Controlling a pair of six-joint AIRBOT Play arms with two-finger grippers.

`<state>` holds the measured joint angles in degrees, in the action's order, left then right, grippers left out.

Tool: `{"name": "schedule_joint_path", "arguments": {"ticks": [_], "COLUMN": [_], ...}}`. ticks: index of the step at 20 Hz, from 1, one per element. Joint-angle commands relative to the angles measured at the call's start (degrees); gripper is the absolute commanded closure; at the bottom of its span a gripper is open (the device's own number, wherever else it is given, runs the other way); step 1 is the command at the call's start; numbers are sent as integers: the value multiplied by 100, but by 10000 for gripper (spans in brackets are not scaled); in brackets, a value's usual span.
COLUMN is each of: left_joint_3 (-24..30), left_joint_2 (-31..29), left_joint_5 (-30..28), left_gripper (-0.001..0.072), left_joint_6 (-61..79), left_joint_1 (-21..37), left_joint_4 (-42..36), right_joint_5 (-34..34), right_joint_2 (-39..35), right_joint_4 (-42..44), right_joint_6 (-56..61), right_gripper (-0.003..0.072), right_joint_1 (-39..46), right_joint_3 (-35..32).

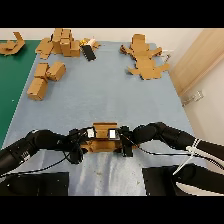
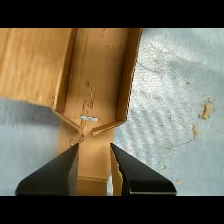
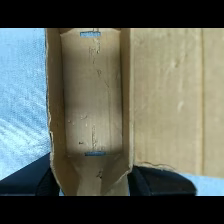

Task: Fold the box.

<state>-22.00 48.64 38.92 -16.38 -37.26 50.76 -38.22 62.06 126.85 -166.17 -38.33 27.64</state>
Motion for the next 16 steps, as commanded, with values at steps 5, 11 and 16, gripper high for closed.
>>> {"name": "schedule_joint_path", "arguments": {"ticks": [5, 11, 16], "left_joint_3": [-15, -35, -140], "left_joint_2": [177, 175, 175], "left_joint_5": [-553, -916, -946], "left_gripper": [427, 427, 429], "left_joint_6": [133, 133, 131], "left_joint_1": [-271, -621, -826], "left_joint_4": [304, 302, 129], "right_joint_5": [0, 0, 0], "right_joint_2": [0, 0, 0], "right_joint_4": [2, 2, 2], "right_joint_6": [2, 2, 2], "right_gripper": [165, 165, 165], "right_joint_1": [0, 0, 0], "right_joint_3": [2, 2, 2]}}
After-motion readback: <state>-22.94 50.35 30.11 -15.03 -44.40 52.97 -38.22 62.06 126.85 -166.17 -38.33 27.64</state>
